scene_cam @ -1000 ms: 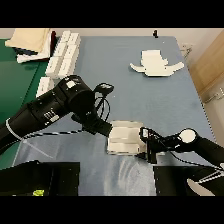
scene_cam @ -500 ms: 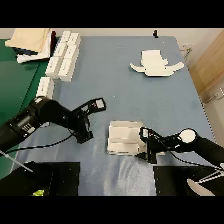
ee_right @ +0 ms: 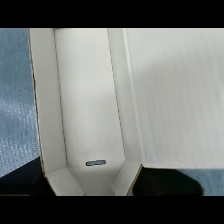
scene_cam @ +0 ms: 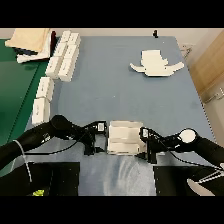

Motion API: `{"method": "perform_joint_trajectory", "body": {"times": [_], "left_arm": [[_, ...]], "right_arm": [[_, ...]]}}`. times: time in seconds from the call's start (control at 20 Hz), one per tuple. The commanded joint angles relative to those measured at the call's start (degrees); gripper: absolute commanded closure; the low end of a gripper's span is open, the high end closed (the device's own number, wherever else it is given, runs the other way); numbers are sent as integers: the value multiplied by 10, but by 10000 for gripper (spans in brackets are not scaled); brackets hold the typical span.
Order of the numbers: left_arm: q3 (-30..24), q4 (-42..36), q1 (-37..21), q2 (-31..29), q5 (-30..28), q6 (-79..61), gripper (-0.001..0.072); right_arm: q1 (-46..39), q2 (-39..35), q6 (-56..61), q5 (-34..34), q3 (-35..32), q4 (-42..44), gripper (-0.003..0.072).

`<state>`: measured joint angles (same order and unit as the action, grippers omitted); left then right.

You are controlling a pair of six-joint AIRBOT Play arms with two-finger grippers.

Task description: Fold the box.

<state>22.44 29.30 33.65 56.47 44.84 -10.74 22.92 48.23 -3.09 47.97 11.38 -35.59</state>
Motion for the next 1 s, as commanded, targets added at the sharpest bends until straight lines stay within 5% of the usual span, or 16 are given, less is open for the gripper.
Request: {"method": "perform_joint_trajectory", "body": {"times": [0.0,0.95], "left_arm": [[-8,-54,18,41,-7,-74,12],[7,-99,48,68,-29,-58,14]], "right_arm": [[0,0,0,0,0,0,86],[0,0,0,0,0,0,86]]}}
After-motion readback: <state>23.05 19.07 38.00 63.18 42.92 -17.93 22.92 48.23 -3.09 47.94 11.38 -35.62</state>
